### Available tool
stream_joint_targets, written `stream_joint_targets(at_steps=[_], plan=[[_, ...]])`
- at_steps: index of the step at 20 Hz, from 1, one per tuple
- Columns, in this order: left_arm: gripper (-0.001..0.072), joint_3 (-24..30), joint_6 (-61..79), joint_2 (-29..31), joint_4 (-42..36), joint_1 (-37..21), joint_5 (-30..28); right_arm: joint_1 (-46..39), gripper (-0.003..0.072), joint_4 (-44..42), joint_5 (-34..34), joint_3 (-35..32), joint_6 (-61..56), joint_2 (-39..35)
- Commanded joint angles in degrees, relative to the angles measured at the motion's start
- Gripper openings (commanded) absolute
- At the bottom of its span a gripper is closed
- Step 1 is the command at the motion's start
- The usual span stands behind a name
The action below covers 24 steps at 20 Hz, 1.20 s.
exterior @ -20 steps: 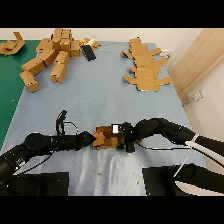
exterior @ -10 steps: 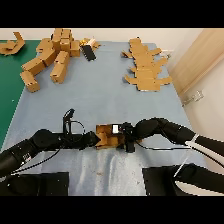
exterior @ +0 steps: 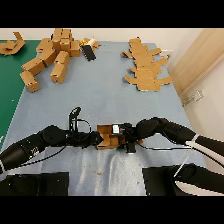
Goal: Fold the box.
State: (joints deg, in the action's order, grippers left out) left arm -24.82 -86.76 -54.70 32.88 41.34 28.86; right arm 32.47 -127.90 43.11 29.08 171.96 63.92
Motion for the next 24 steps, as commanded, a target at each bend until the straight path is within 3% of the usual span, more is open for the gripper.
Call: stream_joint_targets(at_steps=[1, 4, 9, 17, 24], plan=[[0.0402, -0.3, -2.7, -0.4, 3.4, 0.1, 1.7, 0.1, 0.0499, 0.0, 0.5, 0.0, 0.0, 0.0], [0.0401, -2.1, -5.8, -0.4, 8.4, 0.1, 3.6, 0.1, 0.0499, 0.0, 0.5, 0.0, 0.0, 0.0], [0.0401, -6.0, -25.4, -2.1, 29.6, 4.1, 5.6, 0.1, 0.0499, 0.0, 0.5, 0.0, 0.0, 0.0], [0.0401, -11.7, -25.8, -7.9, 30.2, 8.5, 4.4, 0.1, 0.0499, 0.0, 0.5, 0.0, 0.0, 0.0], [0.04, -12.9, -33.4, -9.6, 31.7, 9.2, 9.3, 0.1, 0.0499, 0.0, 0.5, 0.0, 0.0, 0.0]])
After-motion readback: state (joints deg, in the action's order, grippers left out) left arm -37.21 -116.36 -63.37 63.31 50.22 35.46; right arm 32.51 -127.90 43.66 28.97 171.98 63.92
